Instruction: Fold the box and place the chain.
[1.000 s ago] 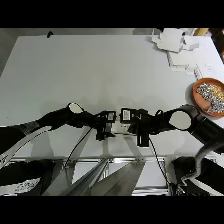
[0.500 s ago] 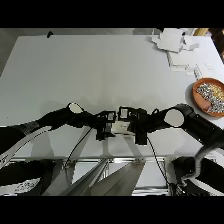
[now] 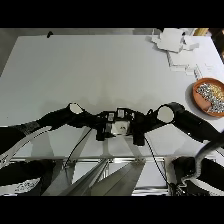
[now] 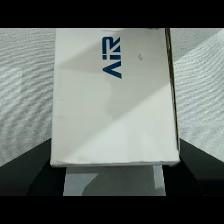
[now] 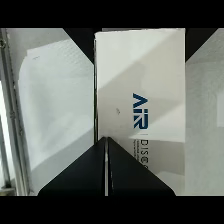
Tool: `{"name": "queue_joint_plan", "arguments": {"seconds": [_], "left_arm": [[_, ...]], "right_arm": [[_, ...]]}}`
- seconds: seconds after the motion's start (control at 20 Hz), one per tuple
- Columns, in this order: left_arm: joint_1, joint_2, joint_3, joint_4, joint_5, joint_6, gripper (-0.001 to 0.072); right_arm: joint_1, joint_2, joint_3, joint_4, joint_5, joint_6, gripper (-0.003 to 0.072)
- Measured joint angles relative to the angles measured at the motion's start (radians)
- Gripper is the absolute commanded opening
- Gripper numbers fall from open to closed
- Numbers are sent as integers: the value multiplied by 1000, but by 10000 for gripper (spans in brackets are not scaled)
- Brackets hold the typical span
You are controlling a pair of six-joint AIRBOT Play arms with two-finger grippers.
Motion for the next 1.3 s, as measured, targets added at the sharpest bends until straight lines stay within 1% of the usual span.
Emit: {"name": "queue_joint_plan", "arguments": {"seconds": [0.25, 0.45, 0.65, 0.85, 0.95, 1.05, 1.3], "left_arm": [[0, 0, 0, -7, 0, -6, 211], [0, 0, 0, -6, 0, -5, 211], [0, 0, 0, -6, 0, -4, 211], [0, 0, 0, -3, 0, -2, 211], [0, 0, 0, -3, 0, -2, 211], [0, 0, 0, -3, 0, -2, 211], [0, 0, 0, -3, -1, -8, 212]], "right_arm": [[-3, 13, 6, -14, -3, 41, 19], [-45, 118, 55, -93, 46, 188, 20], [-180, 268, 86, -277, 102, 367, 20], [-385, 324, 91, -430, 226, 486, 20], [-472, 333, 91, -458, 270, 515, 21], [-528, 338, 91, -467, 305, 529, 21], [-579, 342, 91, -471, 353, 545, 21]]}}
